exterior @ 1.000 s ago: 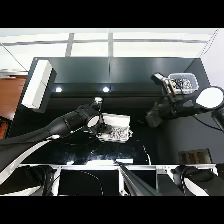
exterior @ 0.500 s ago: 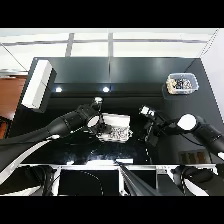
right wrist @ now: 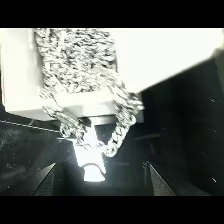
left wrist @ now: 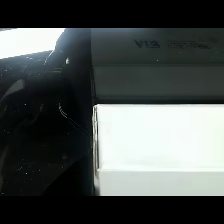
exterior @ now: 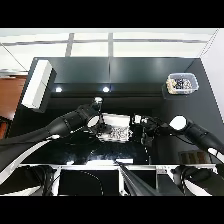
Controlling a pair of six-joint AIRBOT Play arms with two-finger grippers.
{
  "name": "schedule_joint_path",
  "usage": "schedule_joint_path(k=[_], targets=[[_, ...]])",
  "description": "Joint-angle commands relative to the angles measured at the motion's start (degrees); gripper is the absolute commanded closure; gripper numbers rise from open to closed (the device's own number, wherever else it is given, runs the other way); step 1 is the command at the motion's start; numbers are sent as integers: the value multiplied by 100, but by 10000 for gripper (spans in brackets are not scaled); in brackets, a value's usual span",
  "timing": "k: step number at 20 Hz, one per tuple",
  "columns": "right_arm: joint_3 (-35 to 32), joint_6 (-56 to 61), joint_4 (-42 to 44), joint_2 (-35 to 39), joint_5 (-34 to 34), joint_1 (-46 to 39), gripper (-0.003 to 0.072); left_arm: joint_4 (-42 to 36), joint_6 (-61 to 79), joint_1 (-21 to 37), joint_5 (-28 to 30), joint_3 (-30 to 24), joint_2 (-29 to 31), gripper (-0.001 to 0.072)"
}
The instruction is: Fold the box and place the chain.
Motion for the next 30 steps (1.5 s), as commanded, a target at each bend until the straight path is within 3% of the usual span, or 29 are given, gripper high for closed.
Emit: schedule_joint_path(k=[1, 5, 8, 10, 11, 12, 13, 14, 20, 24, 26, 30], targets=[[-4, -269, 166, -219, -201, 201, -23, 0, 2, 2, 0, 2, 0, 679], [-4, -267, 444, -369, -942, 511, -22, 0, 2, 2, 0, 2, 0, 680], [-4, -197, 442, -400, -986, 577, -22, 2, 2, 2, 0, 2, 0, 679], [-2, 181, 387, -396, -988, 551, 19, 0, 2, 2, 0, 2, 0, 680], [-2, 264, 350, -382, -931, 535, 156, 0, 2, 2, -2, 2, 0, 679], [-2, 365, 214, -334, -835, 522, 368, 0, 2, 2, -2, 2, 0, 679], [0, 446, -9, -264, -723, 505, 636, 0, 2, 2, -2, 2, 0, 679], [0, 529, -175, -177, -595, 472, 666, 0, 2, 2, -2, 2, 0, 679], [111, 1878, -778, 1117, -120, 140, 667, 0, 2, 2, 0, 2, 0, 679], [833, 2935, -708, 1982, 321, 107, 666, 0, 2, 2, 0, 2, 0, 679], [1250, 3377, -323, 2059, 420, 120, 666, 0, 2, 2, 0, 2, 0, 679], [1292, 3427, 1064, 1961, 129, 452, 666, 0, 2, 2, 4, 2, 0, 679]])
